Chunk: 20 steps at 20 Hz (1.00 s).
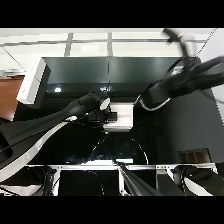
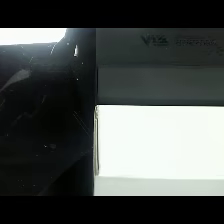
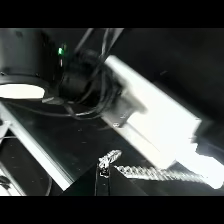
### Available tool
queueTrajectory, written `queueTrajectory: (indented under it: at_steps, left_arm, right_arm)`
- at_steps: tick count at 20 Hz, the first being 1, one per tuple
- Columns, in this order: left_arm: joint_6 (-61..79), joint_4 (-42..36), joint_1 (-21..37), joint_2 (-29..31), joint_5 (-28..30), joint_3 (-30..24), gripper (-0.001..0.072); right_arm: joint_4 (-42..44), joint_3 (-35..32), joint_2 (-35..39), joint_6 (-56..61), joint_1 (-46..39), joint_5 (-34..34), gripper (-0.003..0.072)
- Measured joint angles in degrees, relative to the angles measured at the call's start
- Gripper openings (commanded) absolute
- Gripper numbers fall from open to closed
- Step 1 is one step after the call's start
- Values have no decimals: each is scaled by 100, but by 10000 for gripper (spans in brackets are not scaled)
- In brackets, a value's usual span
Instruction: Fold the box and place the chain.
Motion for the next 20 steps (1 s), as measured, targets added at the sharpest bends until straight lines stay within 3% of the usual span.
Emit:
queueTrajectory:
  at_steps: [4, 14, 15, 16, 17, 20]
  left_arm:
    - [-2, 0, 0, 0, 0, 0, 34]
    - [-2, 0, 0, 0, 0, 0, 34]
    - [0, 0, 0, 0, 0, 0, 34]
    - [-2, 0, 0, 0, 0, 0, 34]
    - [0, 0, 0, 0, 0, 0, 34]
    - [0, 0, 0, 0, 0, 0, 34]
  right_arm:
    - [304, -861, -4, 72, 304, -951, 28]
    - [608, -1902, -293, 109, 428, -1937, 31]
    - [608, -1947, -337, 109, 428, -1998, 94]
    - [610, -1976, -372, 109, 424, -2055, 311]
    - [621, -1998, -396, 107, 400, -2098, 350]
    - [518, -2035, -431, 81, 35, -2120, 349]
